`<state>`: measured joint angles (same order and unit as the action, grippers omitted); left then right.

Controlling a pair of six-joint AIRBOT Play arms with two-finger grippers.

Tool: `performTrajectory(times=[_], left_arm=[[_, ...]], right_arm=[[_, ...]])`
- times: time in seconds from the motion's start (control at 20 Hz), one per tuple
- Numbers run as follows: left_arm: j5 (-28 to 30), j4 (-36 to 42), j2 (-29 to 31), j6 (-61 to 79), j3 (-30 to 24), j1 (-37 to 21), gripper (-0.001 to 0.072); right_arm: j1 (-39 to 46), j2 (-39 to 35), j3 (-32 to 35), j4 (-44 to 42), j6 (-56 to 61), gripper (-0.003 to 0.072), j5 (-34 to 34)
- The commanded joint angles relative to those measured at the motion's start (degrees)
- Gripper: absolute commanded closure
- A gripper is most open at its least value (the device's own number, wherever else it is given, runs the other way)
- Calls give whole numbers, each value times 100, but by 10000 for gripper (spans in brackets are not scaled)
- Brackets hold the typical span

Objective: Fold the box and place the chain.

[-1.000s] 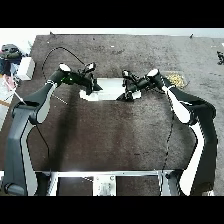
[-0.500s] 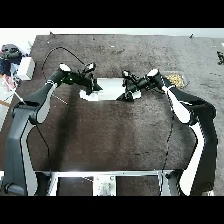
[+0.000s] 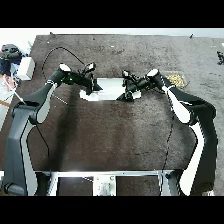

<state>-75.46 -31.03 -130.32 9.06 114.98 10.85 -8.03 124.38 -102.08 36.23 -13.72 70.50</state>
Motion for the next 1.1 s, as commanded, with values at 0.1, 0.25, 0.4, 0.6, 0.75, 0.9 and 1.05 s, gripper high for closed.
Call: performTrajectory(times=[0.1,0.25,0.4,0.6,0.75,0.9,1.05], left_arm=[[2,-2,-4,0,0,-2,697],[0,-2,-4,0,0,-2,697],[-15,11,-4,0,0,0,697],[-55,323,0,-83,0,-2,350],[-109,396,52,-214,2,-20,354],[-525,407,234,-321,4,-238,354],[-927,417,439,-372,31,-509,354]], right_arm=[[0,4,0,0,2,266,2],[0,4,0,0,2,265,2],[0,4,0,0,2,265,2],[0,4,0,0,2,265,2],[0,4,0,0,2,265,2],[0,4,0,0,2,265,2],[0,4,0,0,2,265,2]])
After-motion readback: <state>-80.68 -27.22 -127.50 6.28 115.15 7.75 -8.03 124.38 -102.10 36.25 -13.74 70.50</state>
